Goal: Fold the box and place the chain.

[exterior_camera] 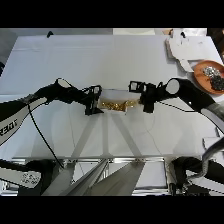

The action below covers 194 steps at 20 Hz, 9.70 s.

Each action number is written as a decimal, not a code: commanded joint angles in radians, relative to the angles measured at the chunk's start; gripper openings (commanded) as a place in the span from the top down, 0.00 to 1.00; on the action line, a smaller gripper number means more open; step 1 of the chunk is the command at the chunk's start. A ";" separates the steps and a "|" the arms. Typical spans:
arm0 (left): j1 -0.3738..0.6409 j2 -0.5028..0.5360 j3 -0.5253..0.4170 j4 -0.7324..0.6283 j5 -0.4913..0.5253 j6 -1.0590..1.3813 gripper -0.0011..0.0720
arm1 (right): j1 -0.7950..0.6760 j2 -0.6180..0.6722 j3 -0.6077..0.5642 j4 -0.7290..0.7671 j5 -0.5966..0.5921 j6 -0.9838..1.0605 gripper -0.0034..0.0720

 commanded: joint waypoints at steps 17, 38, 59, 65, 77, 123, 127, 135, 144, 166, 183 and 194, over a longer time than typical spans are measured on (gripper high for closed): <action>0.000 0.000 0.000 0.000 0.000 0.000 0.55 | 0.364 0.132 0.001 0.126 -0.428 0.195 0.95; 0.000 0.000 0.000 0.000 0.000 0.000 0.55 | 0.411 -0.108 0.000 0.115 -0.370 0.389 0.94; 0.000 0.000 0.000 0.000 0.000 0.000 0.55 | -0.050 0.182 -0.056 0.116 0.006 0.166 0.56; 0.000 0.000 0.000 0.000 0.000 0.000 0.55 | -0.114 0.061 -0.150 0.241 -0.113 -0.217 0.61; 0.000 0.000 0.000 0.000 0.000 0.000 0.55 | -0.114 -0.138 -0.149 0.768 -0.007 -0.917 0.54; 0.000 0.000 0.000 0.000 0.000 0.000 0.55 | 0.124 0.077 0.187 0.415 0.000 0.061 0.67; 0.000 0.000 0.000 0.000 0.000 0.000 0.55 | 0.063 -0.085 0.384 0.319 0.016 0.515 0.67; 0.000 0.000 0.000 0.000 0.000 0.000 0.55 | 0.068 -0.299 0.442 0.280 0.307 0.649 0.65; 0.000 0.000 0.000 0.000 0.000 0.000 0.55 | 0.184 -0.232 0.413 0.267 0.372 0.509 0.57; 0.000 0.000 0.000 0.000 0.000 0.000 0.55 | 0.333 -0.103 0.149 -0.020 -0.085 0.454 0.67; 0.000 0.000 0.000 0.000 0.000 0.000 0.55 | 0.344 -0.033 0.108 -0.012 -0.141 0.458 0.32; 0.000 0.000 0.000 0.000 0.000 0.000 0.55 | 0.246 0.074 0.046 0.458 -0.148 0.623 0.95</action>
